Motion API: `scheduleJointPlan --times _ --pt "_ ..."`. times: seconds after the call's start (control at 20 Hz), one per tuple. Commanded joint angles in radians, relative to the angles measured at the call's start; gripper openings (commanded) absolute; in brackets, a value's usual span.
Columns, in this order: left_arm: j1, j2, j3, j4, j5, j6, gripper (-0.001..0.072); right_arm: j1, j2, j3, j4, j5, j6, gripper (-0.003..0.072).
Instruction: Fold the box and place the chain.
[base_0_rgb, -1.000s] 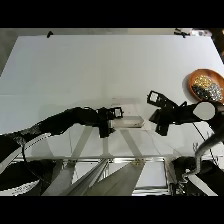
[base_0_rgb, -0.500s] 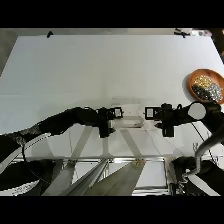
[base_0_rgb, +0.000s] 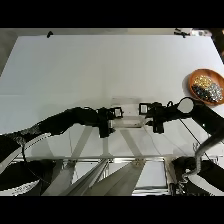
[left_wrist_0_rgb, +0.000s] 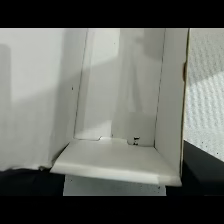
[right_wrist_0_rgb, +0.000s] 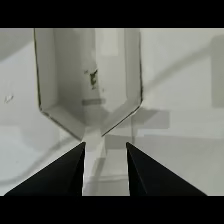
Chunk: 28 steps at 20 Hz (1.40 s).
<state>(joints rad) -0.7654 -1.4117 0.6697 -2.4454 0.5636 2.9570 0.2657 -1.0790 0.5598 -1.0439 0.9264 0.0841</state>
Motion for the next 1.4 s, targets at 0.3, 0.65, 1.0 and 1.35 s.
scheduleJointPlan --times 0.3,0.65,1.0,1.35 --pt "-0.001 0.000 0.000 0.000 0.000 0.000 0.0011 0.106 -0.016 0.000 0.080 -0.018 -0.014 0.0221" --pt "-0.001 0.000 0.000 0.000 0.001 0.000 0.0011 0.197 -0.016 0.000 0.084 -0.150 0.063 0.0157" --pt "-0.001 0.000 0.000 0.000 0.000 0.000 0.0011 0.198 -0.016 -0.001 0.077 -0.152 0.077 0.0398" --pt "-0.001 0.000 0.000 0.000 0.000 0.000 0.0011 0.198 0.106 0.024 0.137 -0.161 0.077 0.0285"
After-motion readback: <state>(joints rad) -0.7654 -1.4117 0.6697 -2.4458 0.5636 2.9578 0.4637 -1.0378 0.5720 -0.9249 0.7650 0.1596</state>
